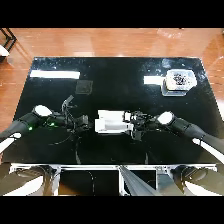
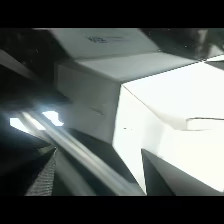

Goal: Fold the box and place the chain.

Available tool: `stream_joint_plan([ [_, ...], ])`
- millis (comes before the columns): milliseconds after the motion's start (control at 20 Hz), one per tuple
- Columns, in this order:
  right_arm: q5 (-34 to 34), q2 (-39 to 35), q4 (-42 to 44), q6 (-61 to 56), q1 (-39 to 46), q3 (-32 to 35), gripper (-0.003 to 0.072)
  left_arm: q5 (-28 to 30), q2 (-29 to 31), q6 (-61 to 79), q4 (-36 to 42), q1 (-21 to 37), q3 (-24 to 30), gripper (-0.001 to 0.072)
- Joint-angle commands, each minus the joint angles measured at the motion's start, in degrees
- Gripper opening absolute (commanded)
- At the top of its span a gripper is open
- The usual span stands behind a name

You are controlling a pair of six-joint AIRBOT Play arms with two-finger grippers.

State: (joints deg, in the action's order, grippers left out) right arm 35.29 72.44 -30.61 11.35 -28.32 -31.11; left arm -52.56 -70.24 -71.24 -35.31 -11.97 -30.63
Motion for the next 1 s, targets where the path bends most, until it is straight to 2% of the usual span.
stream_joint_plan([
  [0,0.0,0.0,0.0,0.0,0.0,0.0,0.0307,-5.4,0.0,0.4,0.9,-0.2,-2.9,0.0645],
  [150,0.0,0.0,0.0,0.0,0.0,0.0,0.0307,-6.6,0.1,0.3,1.6,-1.1,-3.9,0.0644],
  [300,0.0,0.0,0.0,0.0,0.0,0.0,0.0307,-5.1,0.5,0.3,3.0,-3.9,-4.0,0.0641],
  [650,0.0,0.0,0.0,0.0,0.0,0.0,0.0307,-3.5,1.9,-1.2,3.0,-5.9,-4.0,0.0639],
  [800,0.0,0.0,0.0,0.0,0.0,0.0,0.0307,0.0,2.0,-4.7,3.0,-9.0,-4.0,0.0631],
  [950,0.0,0.0,0.0,0.0,0.0,0.0,0.0307,6.5,2.0,-8.8,2.9,-12.7,-4.0,0.0631],
])
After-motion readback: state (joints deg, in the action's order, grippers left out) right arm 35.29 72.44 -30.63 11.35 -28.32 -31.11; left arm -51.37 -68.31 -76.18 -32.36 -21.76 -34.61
